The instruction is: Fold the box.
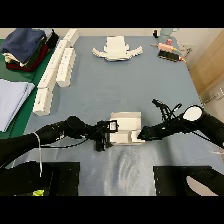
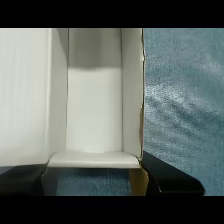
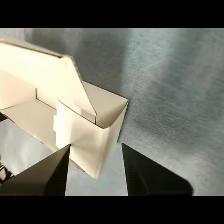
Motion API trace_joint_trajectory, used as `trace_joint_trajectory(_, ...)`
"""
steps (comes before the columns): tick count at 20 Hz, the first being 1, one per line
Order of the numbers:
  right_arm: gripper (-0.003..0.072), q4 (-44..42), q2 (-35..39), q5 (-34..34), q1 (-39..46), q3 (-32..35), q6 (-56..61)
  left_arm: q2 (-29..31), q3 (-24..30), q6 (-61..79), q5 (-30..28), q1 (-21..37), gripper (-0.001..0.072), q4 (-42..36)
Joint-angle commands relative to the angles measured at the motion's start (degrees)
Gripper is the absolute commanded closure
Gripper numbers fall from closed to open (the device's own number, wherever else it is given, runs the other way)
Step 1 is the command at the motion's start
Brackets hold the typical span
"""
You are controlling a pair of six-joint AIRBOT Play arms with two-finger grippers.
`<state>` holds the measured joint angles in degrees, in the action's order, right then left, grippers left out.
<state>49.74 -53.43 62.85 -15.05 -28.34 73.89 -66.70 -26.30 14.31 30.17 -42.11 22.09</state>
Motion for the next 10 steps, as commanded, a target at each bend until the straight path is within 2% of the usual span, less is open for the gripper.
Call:
trace_joint_trajectory(1, 0.0192, 9.44, -0.55, -4.59, -6.8, -1.44, 10.84, -0.02, -0.04, 0.0, -0.02, -0.04, 0.0308, 0.0)
trace_joint_trajectory(4, 0.0201, 19.23, -0.68, -4.96, -12.96, -3.61, 24.5, -0.02, -0.07, 0.0, -0.02, -0.04, 0.0308, 0.0)
trace_joint_trajectory(5, 0.0239, 22.05, -0.68, -4.98, -14.91, -4.59, 28.48, -0.02, -0.04, 0.0, -0.02, -0.04, 0.0308, 0.0)
trace_joint_trajectory(6, 0.0239, 24.79, -0.68, -4.98, -16.94, -5.73, 32.83, -0.02, -0.04, 0.0, -0.02, -0.04, 0.0308, 0.0)
trace_joint_trajectory(10, 0.0248, 30.42, -2.29, -3.82, -23.39, -9.03, 45.62, -0.02, -0.07, 0.0, -0.02, -0.04, 0.0308, 0.0)
